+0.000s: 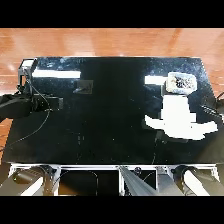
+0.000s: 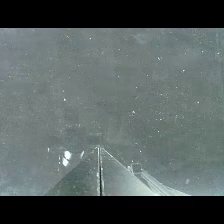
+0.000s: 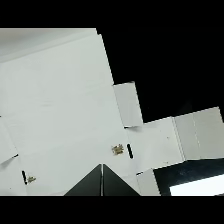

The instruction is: Fold the box and place the chain.

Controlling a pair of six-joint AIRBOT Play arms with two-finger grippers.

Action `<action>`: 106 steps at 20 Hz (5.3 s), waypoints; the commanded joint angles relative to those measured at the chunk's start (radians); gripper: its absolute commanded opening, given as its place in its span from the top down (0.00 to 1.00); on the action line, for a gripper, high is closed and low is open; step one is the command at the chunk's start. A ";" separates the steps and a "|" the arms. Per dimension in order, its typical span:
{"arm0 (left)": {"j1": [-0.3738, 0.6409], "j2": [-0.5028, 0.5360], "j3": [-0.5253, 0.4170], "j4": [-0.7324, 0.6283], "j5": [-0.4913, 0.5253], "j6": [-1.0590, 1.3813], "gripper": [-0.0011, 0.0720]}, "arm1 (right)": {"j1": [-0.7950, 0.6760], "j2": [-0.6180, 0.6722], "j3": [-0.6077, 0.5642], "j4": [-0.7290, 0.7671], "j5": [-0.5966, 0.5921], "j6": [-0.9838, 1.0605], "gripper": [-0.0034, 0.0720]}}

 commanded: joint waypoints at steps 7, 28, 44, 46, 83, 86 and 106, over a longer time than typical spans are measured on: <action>-0.001 -0.001 0.000 0.000 0.000 0.000 0.96 | 0.000 0.001 0.000 0.000 0.000 0.000 0.91; -0.036 -0.156 -0.039 -0.213 -0.373 0.000 0.13 | -0.104 -0.077 0.003 0.008 -0.322 -0.149 0.01; -0.120 -0.158 -0.040 -0.214 -0.420 -0.004 0.13 | -0.767 -0.803 0.309 0.492 0.338 -0.591 0.01; -0.120 -0.158 -0.040 -0.214 -0.420 -0.004 0.13 | -0.741 -0.826 0.309 0.506 0.340 -0.591 0.01; -0.120 -0.180 -0.041 -0.187 -0.443 -0.003 0.13 | 0.023 -0.290 -0.013 0.788 0.274 -0.601 0.91; -0.120 -0.211 -0.041 -0.187 -0.443 -0.003 0.13 | 0.226 -0.281 -0.013 0.770 0.023 -0.556 0.91; 0.040 -0.521 -0.040 -0.986 -0.039 1.020 0.13 | 0.690 0.008 -0.391 0.483 -0.511 -0.310 0.91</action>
